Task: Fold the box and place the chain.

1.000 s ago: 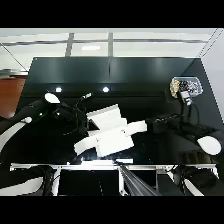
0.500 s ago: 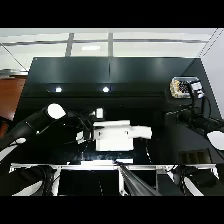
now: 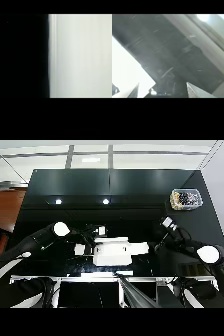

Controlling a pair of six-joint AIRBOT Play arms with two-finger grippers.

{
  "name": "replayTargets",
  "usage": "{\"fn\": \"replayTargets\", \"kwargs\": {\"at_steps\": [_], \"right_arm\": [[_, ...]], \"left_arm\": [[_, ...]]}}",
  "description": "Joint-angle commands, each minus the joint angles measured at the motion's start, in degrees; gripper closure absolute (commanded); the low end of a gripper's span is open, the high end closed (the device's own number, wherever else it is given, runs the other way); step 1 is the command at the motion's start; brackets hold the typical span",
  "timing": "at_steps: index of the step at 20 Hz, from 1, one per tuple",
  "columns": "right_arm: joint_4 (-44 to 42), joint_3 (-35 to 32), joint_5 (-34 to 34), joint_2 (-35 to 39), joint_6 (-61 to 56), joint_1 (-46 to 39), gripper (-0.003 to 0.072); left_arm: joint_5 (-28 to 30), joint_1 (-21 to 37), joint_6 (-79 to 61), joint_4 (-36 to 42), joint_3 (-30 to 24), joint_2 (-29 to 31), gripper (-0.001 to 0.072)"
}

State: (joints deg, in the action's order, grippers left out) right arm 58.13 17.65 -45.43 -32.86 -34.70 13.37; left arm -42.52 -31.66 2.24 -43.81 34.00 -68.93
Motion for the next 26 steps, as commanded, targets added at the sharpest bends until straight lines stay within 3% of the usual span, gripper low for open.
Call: {"fn": "replayTargets", "kwargs": {"at_steps": [1,6,15,19,22,26], "right_arm": [[-8.44,-2.97,-4.57,-0.09,14.25,-0.02,-0.0013],[-11.43,-3.52,-3.39,-1.73,20.22,5.84,-0.0013],[-8.02,-3.50,11.37,-14.21,21.73,25.09,-0.0013],[-8.63,-3.50,14.69,-15.08,21.70,28.46,-0.0013],[-16.79,-3.50,17.99,-15.47,21.79,30.08,-0.0012],[-16.70,-3.41,19.89,-15.50,22.53,31.15,-0.0012]], "left_arm": [[1.57,0.00,0.96,-0.46,-0.28,-1.84,0.0678],[1.79,0.02,0.96,-0.50,-0.24,-1.81,0.0678],[1.81,0.02,0.96,-0.55,-0.24,-1.81,0.0677],[1.84,0.02,0.96,-0.55,-0.24,-1.81,0.0677],[1.86,0.00,0.96,-0.52,-0.24,-1.84,0.0677],[1.84,0.00,0.96,-0.52,-0.24,-1.84,0.0677]]}}
